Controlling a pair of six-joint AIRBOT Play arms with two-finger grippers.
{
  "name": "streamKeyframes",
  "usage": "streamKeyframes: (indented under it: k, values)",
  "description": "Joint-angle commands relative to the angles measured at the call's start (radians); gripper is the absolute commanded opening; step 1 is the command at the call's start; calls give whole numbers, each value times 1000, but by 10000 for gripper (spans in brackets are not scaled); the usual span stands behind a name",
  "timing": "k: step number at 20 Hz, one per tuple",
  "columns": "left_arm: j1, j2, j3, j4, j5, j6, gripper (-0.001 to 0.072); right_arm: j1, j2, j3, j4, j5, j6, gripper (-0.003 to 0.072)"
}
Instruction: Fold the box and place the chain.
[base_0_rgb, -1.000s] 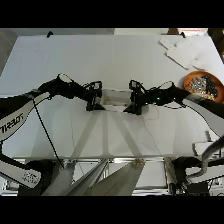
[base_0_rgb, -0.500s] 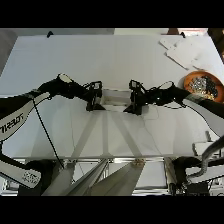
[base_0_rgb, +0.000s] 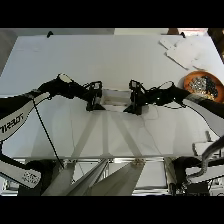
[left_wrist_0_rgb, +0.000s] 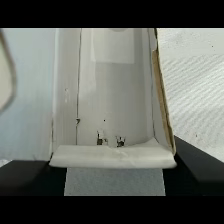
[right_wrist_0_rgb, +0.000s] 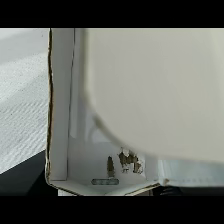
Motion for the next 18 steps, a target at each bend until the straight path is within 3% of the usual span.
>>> streamKeyframes:
  k: [1,2,3,12,18]
  values:
    - [-1,1,1,0,0,0,376,1,0,0,0,-1,0,502]
    - [-1,1,1,0,0,0,376,1,1,0,0,-10,-1,658]
    - [-1,1,1,0,0,0,376,0,3,0,-1,-24,-1,713]
    - [-1,1,1,1,-1,0,376,0,135,0,-176,-53,-9,707]
    - [-1,1,1,2,-3,0,376,-55,255,0,-280,-56,88,704]
